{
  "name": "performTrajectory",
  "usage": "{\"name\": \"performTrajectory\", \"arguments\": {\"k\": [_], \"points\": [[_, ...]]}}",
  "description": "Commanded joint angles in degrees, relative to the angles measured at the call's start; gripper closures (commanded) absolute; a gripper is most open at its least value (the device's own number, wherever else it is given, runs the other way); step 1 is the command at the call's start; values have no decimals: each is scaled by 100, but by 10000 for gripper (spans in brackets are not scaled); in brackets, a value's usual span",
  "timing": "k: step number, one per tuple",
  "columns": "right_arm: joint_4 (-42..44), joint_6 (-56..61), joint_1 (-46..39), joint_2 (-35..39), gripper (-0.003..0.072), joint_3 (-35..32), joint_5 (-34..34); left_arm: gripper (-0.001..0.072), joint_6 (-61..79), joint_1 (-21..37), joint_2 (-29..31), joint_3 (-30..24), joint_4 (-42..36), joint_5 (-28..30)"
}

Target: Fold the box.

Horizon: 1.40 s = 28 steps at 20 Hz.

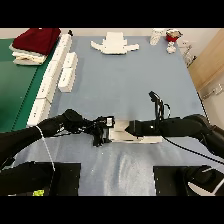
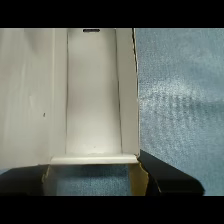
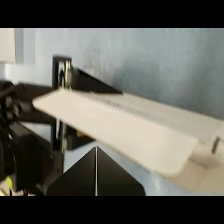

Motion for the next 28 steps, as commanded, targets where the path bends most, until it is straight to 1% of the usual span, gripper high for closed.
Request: {"name": "performTrajectory", "arguments": {"k": [1, 5, 9, 12, 17, 23, 25, 28], "points": [[-295, 223, -92, -678, 680, 470, 514, 255, 0, 0, -4, 2, 2, 0], [-911, 151, -431, -1401, 681, 942, 391, 255, 0, 0, -4, 2, 2, 0], [-879, -232, -492, -2135, 681, 949, 341, 255, 0, 0, -4, 2, 2, 0], [-647, -656, -490, -2505, 680, 951, 179, 255, 0, 0, -4, 2, 2, 0], [-627, -981, -490, -2538, 680, 951, 107, 254, 0, 0, -4, 2, 2, 0], [-627, -984, -492, -2538, 681, 955, 92, 254, 0, 0, -4, 2, 2, 0], [-634, -986, -494, -2531, 680, 1034, -13, 254, 0, 0, -4, 2, 2, 0], [-662, -1252, -509, -2385, 681, 1276, -348, 254, -2, 0, -4, 2, 2, 0]]}}
